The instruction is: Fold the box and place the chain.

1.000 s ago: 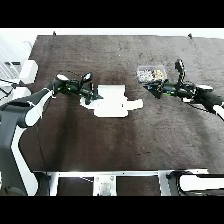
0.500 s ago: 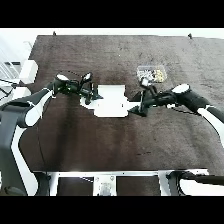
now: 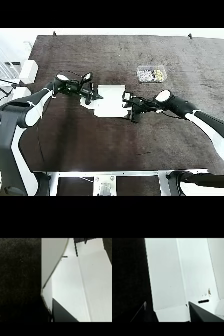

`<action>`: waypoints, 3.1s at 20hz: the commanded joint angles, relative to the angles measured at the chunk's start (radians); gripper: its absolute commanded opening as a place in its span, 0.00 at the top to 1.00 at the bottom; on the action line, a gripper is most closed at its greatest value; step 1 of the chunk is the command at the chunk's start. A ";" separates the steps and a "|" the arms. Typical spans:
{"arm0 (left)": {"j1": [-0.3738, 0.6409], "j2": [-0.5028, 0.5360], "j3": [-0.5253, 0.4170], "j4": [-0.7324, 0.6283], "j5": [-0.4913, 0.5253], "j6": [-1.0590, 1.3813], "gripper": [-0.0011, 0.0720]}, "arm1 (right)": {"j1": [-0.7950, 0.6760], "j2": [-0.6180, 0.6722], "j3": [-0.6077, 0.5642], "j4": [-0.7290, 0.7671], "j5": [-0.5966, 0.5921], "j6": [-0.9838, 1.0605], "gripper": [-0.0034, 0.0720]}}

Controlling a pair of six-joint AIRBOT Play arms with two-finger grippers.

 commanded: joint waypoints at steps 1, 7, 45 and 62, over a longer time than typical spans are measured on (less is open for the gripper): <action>0.000 -0.001 0.000 0.000 0.001 0.000 0.95 | 0.023 -0.021 -0.005 -0.011 -0.062 0.000 0.13; 0.000 -0.001 0.000 0.000 0.001 0.000 0.95 | 0.023 -0.055 -0.004 0.002 -0.146 -0.003 0.13; 0.000 -0.001 0.000 0.000 0.002 0.000 0.95 | -0.182 -0.420 0.474 0.185 0.364 -0.202 0.13; 0.000 -0.001 0.000 0.000 0.002 0.000 0.95 | -0.154 -0.497 0.493 0.235 0.356 -0.232 0.13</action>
